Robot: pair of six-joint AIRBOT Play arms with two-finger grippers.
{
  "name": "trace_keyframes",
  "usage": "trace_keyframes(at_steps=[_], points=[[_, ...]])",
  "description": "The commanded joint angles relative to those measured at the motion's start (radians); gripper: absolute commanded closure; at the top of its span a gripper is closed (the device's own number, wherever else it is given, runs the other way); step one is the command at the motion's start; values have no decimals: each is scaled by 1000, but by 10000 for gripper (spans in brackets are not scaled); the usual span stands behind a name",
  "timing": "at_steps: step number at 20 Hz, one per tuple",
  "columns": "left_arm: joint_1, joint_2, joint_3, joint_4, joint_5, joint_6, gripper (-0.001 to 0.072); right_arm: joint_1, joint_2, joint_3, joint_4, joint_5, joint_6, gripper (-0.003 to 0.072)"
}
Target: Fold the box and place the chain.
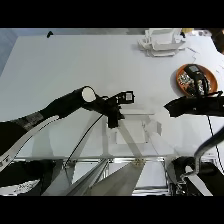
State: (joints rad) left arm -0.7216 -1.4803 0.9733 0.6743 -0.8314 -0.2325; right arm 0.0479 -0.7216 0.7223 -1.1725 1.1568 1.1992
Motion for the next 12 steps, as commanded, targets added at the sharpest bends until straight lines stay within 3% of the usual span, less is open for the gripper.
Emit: trace_keyframes(at_steps=[1,6,12], points=[[11,25,-53,-105,82,220,711,1,1,1,28,-7,-1,483],[38,-40,-53,-195,109,310,710,1,1,1,30,-13,-1,484],[42,-86,-53,-198,110,417,710,1,1,1,30,-21,-1,485]])
